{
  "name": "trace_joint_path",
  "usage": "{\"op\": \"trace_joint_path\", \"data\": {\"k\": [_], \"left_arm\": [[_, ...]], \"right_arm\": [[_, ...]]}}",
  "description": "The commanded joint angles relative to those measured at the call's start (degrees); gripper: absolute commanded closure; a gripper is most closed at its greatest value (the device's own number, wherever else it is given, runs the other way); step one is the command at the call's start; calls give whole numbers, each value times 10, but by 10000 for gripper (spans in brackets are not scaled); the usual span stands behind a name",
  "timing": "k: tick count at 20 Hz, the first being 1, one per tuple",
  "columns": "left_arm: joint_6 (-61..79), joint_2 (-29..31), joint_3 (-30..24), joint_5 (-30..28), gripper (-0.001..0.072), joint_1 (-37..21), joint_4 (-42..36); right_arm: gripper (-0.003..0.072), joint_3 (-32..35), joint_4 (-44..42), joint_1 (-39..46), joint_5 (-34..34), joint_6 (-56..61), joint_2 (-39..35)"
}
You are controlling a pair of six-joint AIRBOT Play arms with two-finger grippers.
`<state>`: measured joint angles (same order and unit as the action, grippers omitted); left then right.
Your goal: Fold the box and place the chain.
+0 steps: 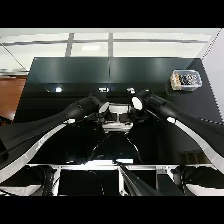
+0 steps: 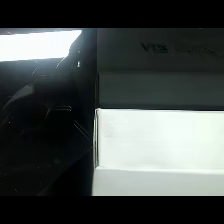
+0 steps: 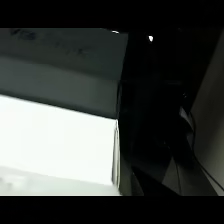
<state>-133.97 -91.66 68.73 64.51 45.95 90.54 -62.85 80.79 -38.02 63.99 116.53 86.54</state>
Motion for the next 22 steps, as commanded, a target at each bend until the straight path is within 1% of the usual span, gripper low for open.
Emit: {"op": "trace_joint_path", "data": {"k": [1,2,6,7,8,9,10,11,14,15,16,17,19,22], "left_arm": [[0,0,0,0,679,0,0],[0,0,0,0,679,0,0],[0,0,0,0,679,0,0],[0,0,0,0,679,0,0],[0,0,0,0,679,0,0],[0,0,0,0,679,0,0],[0,0,0,0,679,0,0],[0,0,0,0,679,0,0],[0,0,0,0,679,0,0],[0,0,0,0,679,0,0],[0,0,0,0,679,0,0],[0,0,0,0,679,0,0],[0,0,0,0,679,0,0],[0,0,0,0,679,0,0]], "right_arm": [[539,-10,3,-3,7,32,12],[673,-10,3,-3,7,30,12],[667,-11,0,-3,9,31,12],[576,-11,0,-3,10,31,12],[466,-11,0,-3,10,31,12],[466,-11,0,-3,10,31,12],[487,-11,0,-3,10,31,12],[673,-11,0,-3,10,31,12],[668,-11,1,-3,10,31,12],[597,-11,0,-2,10,31,12],[374,-11,0,-1,11,32,11],[253,-12,0,-1,13,30,7],[249,-14,1,-1,13,5,-14],[249,-14,5,6,19,-27,-84]]}}
